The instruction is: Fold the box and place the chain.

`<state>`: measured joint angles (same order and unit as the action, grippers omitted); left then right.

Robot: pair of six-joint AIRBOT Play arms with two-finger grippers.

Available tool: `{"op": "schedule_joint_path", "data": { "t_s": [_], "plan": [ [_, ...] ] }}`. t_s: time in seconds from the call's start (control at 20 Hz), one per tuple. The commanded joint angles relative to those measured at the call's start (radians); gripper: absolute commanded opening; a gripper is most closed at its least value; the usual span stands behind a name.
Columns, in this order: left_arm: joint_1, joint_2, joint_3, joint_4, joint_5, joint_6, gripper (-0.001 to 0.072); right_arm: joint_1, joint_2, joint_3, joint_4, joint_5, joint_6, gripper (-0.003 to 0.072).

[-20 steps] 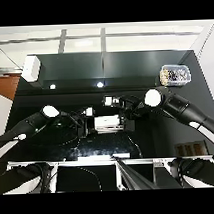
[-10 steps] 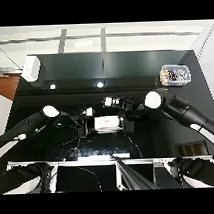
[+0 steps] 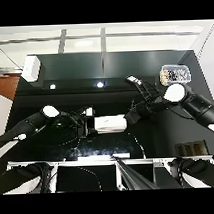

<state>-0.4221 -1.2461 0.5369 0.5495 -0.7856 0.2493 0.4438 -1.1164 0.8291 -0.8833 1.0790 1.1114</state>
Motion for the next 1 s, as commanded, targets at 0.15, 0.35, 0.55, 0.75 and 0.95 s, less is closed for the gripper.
{"op": "schedule_joint_path", "data": {
  "t_s": [0.15,0.35,0.55,0.75,0.95],
  "plan": [
    [-0.001,-0.001,0.000,0.000,0.000,0.000,0.0278,0.011,-0.138,-0.105,0.334,-0.156,0.142,0.0032],
    [-0.001,-0.001,0.000,0.000,0.000,0.000,0.0278,0.039,-0.209,-0.105,0.339,-0.165,0.142,0.0033],
    [-0.001,-0.001,0.000,0.000,0.000,0.000,0.0279,0.038,-0.222,-0.107,0.294,-0.194,0.143,0.0033],
    [-0.001,-0.001,0.000,0.000,0.000,0.000,0.0279,0.018,-0.212,-0.103,0.296,-0.154,0.126,0.0033],
    [-0.001,0.000,0.000,-0.001,-0.008,0.000,0.0278,-0.073,-0.105,-0.062,0.296,-0.032,0.100,0.0033]
  ]
}}
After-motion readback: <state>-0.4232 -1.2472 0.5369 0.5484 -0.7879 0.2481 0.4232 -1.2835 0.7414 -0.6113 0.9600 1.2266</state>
